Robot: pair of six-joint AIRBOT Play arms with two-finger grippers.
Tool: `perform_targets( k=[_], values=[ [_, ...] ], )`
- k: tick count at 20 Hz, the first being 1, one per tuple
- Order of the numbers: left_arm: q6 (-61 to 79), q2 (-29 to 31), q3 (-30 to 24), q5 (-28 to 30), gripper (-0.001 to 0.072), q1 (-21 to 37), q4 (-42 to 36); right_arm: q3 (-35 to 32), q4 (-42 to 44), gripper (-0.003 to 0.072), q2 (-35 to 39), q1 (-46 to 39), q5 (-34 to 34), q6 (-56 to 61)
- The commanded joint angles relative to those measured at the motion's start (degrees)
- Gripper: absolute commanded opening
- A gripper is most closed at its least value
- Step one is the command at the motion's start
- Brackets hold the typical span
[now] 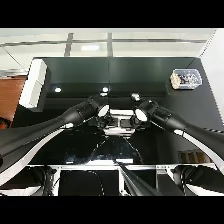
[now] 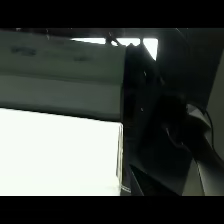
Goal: Fold the box and place the chain.
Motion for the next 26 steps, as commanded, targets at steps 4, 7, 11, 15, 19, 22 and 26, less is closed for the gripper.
perform_targets(
  k=[4, 7, 11, 15, 19, 22, 26],
  values=[
    [-0.1, 0.0, 0.0, -0.1, 0.0027, 0.0, 0.0, 0.1, -2.5, 0.0383, 11.6, -0.2, 5.4, -3.1],
    [-0.1, 0.0, 0.0, -0.1, 0.0026, 0.0, 0.0, 0.0, -12.0, 0.0382, 22.0, -1.5, 12.8, -3.5],
    [-0.1, 0.0, 0.0, -0.1, 0.0027, 0.0, 0.0, -1.6, -44.9, 0.0382, 27.1, -7.3, 15.0, -4.8],
    [-0.1, 0.0, 0.0, -0.1, 0.0027, 0.0, 0.0, -7.7, -40.7, 0.072, 24.7, -25.8, -13.7, -2.5],
    [-0.1, 0.0, 0.0, -0.1, 0.0027, 0.0, 0.0, 1.8, -24.0, 0.072, 9.4, -41.7, -20.4, -3.6],
    [-0.1, 0.0, 0.0, -0.1, 0.0027, 0.0, -0.1, 21.7, -19.8, 0.072, -6.0, -47.6, -8.0, -6.6],
    [-0.1, 0.0, 0.0, -0.2, 0.0027, 0.0, 0.0, 46.6, -13.5, 0.072, -24.7, -51.8, 7.2, -7.0]
  ],
)
